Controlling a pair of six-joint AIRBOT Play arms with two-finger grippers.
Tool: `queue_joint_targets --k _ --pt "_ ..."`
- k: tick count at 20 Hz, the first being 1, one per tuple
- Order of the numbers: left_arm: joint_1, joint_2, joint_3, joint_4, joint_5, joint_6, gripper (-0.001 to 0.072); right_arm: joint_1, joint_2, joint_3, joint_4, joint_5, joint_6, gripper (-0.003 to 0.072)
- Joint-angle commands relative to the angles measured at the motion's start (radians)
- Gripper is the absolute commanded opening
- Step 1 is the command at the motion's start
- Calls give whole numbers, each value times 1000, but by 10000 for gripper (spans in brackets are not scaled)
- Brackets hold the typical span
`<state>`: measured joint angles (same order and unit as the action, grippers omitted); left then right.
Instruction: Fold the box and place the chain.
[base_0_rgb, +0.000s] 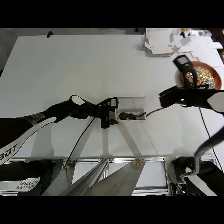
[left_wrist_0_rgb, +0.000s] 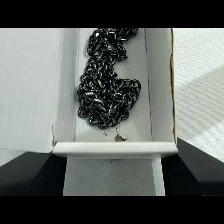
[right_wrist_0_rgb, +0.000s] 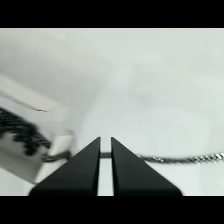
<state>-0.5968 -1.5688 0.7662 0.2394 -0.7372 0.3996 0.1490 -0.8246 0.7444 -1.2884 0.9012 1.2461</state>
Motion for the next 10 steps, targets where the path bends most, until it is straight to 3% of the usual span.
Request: queue_joint_targets --k 1,7,10 --pt "1 0 0 0 0 0 136 -145 -60 -14 -24 21 18 266" --pt "1 0 0 0 0 0 136 -129 -315 -14 -111 0 82 266" --pt "1 0 0 0 0 0 136 -97 -376 -14 -127 -3 92 266"
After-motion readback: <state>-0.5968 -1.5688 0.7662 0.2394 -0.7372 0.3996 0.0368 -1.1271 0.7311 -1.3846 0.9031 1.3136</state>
